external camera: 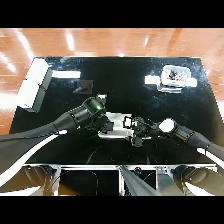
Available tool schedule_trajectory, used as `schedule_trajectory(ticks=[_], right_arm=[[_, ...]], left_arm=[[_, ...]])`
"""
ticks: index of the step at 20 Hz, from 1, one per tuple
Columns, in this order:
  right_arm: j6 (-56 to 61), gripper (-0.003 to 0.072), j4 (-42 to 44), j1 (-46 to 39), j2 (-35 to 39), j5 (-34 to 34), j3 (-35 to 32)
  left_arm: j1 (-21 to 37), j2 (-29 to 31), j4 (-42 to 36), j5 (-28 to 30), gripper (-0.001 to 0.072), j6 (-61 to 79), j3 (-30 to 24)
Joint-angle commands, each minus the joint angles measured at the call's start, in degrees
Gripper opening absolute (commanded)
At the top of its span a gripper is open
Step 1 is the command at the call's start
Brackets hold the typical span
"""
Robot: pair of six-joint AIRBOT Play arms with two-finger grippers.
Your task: Fold the box and place the chain.
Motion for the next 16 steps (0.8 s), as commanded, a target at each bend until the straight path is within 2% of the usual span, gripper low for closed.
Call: schedule_trajectory(ticks=[1, 3, 9, 14, 15, 16], right_arm=[[0.0, 0.0259, 0.0, 0.0, 0.0, 0.0, 0.1], [0.0, 0.0259, 0.0, 0.0, 0.0, 0.0, 0.1], [0.0, 0.0259, 0.0, 0.0, 0.0, 0.0, 0.1], [0.0, 0.0259, 0.0, 0.0, 0.0, 0.0, 0.1], [0.0, 0.0259, 0.0, 0.0, 0.0, 0.0, 0.1], [0.0, 0.0259, 0.0, 0.0, 0.0, 0.0, 0.1]], left_arm=[[0.1, 0.0, -0.5, -0.3, 0.0492, -0.5, 0.0], [0.2, 0.2, -0.7, -0.2, 0.0492, -1.2, -0.5], [0.6, 4.9, -0.5, -5.3, 0.0492, -5.8, -4.9], [1.4, 4.4, -2.5, -8.2, 0.0491, -6.1, -5.0], [1.5, 4.3, -2.3, -8.2, 0.0484, -6.1, -5.0], [1.6, 4.1, -2.2, -8.0, 0.0441, -6.0, -5.0]])
